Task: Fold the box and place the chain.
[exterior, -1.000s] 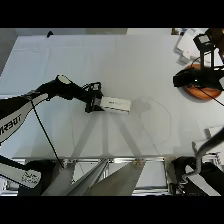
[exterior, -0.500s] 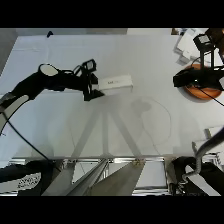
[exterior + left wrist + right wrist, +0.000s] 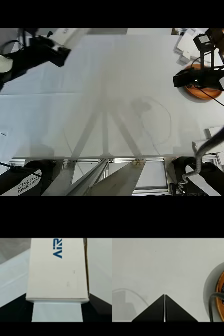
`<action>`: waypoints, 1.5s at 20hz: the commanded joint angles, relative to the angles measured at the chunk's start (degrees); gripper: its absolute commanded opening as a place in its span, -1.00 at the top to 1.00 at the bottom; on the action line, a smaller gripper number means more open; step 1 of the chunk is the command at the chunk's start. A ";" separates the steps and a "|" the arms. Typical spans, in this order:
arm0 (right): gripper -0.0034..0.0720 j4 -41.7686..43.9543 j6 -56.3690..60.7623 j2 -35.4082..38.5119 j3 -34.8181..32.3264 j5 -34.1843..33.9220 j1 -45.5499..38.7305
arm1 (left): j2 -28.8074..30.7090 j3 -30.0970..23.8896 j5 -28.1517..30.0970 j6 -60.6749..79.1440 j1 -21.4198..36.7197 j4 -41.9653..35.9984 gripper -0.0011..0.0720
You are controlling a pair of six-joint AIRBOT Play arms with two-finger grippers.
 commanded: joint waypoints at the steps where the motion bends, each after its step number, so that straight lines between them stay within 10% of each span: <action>1: 0.89 0.02 0.00 0.04 0.07 0.00 -0.04 | 0.11 0.07 0.74 -25.38 7.96 22.45 0.94; 4: 0.89 0.02 0.00 0.04 0.07 0.00 -0.04 | -4.04 0.07 -1.60 -38.64 12.11 34.10 0.94; 18: 0.89 0.02 0.00 0.04 0.07 0.00 -0.04 | -29.03 0.07 4.68 -35.01 14.25 34.93 0.90; 19: 0.89 0.02 0.00 0.04 0.07 0.00 -0.04 | -29.11 0.07 4.72 -35.01 14.25 34.97 0.74; 22: 0.89 0.02 0.00 0.04 0.07 0.02 -0.04 | -28.94 0.07 4.39 -35.04 14.27 35.06 -0.95; 30: 0.89 0.02 0.00 0.04 0.07 0.00 -0.04 | -17.20 0.07 0.44 -35.01 14.23 35.08 -0.94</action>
